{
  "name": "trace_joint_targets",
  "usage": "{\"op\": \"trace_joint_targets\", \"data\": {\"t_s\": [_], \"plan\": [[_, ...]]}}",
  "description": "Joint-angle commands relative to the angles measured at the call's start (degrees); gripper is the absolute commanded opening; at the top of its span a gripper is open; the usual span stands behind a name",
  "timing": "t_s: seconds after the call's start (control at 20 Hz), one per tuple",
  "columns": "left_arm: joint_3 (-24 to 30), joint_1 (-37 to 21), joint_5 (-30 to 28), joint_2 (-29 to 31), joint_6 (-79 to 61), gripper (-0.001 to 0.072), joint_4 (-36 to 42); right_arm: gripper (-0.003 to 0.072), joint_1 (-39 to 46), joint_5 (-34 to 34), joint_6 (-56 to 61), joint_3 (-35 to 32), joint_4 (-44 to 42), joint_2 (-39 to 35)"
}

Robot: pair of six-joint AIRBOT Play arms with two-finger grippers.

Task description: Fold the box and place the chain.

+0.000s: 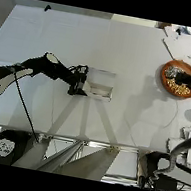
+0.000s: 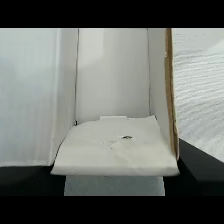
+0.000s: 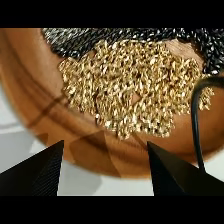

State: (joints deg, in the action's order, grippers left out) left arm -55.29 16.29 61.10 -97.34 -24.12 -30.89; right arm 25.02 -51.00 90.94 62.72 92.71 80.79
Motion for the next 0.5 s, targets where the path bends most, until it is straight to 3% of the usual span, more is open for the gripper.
{"op": "trace_joint_targets", "data": {"t_s": [0.0, 0.2, 0.3, 0.35, 0.45], "plan": [[0.0, 0.0, 0.0, 0.0, 0.0, 0.0339, 0.0, 0.0581, 1.8, 6.5, -0.5, 0.2, -1.9, 6.9], [0.0, 0.0, 0.0, 0.0, 0.0, 0.0339, 0.0, 0.0573, 1.8, 8.2, -0.5, 1.7, -5.0, 12.5], [0.0, 0.0, 0.0, 0.0, 0.0, 0.0339, 0.0, 0.0513, 1.8, 9.0, -0.5, 1.7, -6.2, 13.1], [0.0, 0.0, 0.0, 0.0, 0.0, 0.0339, 0.0, 0.0478, 1.8, 8.9, -0.5, 1.7, -6.2, 13.1], [0.0, 0.0, 0.0, 0.0, 0.0, 0.0339, 0.0, 0.0291, 1.8, 6.9, -0.6, 1.7, -6.2, 13.1]]}}
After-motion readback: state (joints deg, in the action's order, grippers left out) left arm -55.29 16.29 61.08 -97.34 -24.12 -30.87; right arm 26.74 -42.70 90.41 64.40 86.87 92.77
